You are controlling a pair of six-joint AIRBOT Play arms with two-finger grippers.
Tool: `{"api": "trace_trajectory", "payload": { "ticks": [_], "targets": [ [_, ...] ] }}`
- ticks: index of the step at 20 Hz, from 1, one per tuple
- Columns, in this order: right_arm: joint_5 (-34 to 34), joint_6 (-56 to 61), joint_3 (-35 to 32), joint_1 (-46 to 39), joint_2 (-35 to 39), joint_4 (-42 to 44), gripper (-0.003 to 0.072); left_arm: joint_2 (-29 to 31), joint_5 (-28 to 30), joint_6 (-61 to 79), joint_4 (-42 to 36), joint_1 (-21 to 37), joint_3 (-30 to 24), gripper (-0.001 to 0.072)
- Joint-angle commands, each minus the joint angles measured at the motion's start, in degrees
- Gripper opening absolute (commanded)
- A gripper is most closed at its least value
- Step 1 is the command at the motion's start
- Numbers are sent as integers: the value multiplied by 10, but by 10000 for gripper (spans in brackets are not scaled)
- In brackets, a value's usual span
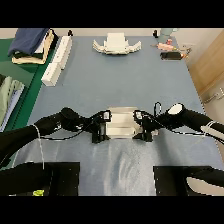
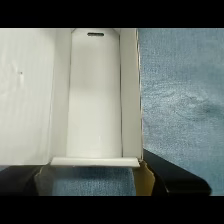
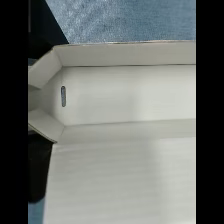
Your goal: Fold the box.
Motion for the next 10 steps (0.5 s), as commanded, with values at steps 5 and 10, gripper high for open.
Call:
{"api": "trace_trajectory", "payload": {
  "ticks": [5,10],
  "targets": [
    [0,0,0,0,0,0,562,0,-5,-5,9,0,1,445],
    [0,0,0,0,0,0,562,0,-3,-4,8,0,1,445]
  ]
}}
